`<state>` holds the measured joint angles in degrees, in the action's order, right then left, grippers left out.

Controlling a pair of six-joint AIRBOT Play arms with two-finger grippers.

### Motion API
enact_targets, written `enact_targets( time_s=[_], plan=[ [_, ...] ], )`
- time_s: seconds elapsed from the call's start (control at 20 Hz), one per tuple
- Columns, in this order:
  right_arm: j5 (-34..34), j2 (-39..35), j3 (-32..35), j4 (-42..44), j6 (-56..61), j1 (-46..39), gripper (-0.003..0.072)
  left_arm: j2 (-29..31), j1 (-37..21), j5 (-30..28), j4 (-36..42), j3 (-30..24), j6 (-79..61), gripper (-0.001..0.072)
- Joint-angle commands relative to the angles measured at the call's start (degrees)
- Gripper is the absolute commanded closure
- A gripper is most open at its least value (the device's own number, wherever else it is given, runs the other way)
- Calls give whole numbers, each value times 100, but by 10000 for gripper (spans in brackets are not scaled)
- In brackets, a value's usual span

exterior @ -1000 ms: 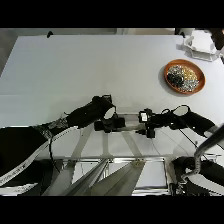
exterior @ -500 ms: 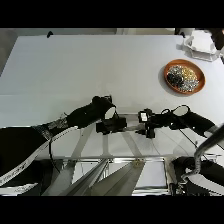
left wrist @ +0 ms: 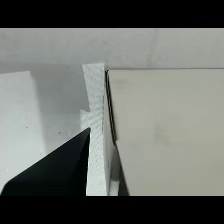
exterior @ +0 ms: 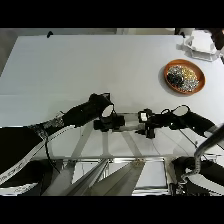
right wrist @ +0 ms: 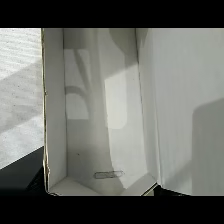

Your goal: Fold the box and place the chain.

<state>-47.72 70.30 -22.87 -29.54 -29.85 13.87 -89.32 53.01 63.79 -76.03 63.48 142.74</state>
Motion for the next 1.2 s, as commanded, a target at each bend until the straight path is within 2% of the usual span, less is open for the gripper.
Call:
enact_targets(
  time_s=[0.0, 0.05, 0.1, 0.4, 0.55, 0.6, 0.8, 0.85, 0.95, 1.1, 1.15],
  plan=[
    [-4, -4, 2, -2, -7, 0, 270, -70, 9, -11, -90, -2, 24, 450],
    [-7, -4, 2, -2, -7, 0, 270, -105, 31, -15, -96, -2, 22, 516],
    [-7, -4, 2, -2, -7, 0, 270, -146, 50, -17, -94, -2, 22, 529],
    [-4, -4, 2, -4, -7, 0, 270, -334, 173, -98, -68, -2, 17, 542],
    [-4, -4, 2, -2, -7, 0, 270, -332, 170, -94, -28, -2, 0, 705],
    [-4, -4, 2, -4, -7, 0, 270, -332, 170, -94, -24, -2, 2, 706],
    [-4, -4, 2, -2, -7, 0, 270, -332, 170, -98, 2, -2, 0, 696],
    [-4, -4, 2, -2, -7, 0, 270, -323, 170, -98, 20, -2, -33, 658],
    [-7, -4, 2, -4, -7, 0, 270, -203, 149, -98, 7, -2, -197, 532],
    [-7, -4, 2, -2, -7, 0, 270, 157, 50, -101, -197, -2, -282, 532],
    [-4, -4, 2, -2, -7, 0, 270, 278, 11, -101, -254, -4, -317, 476]
  ],
)
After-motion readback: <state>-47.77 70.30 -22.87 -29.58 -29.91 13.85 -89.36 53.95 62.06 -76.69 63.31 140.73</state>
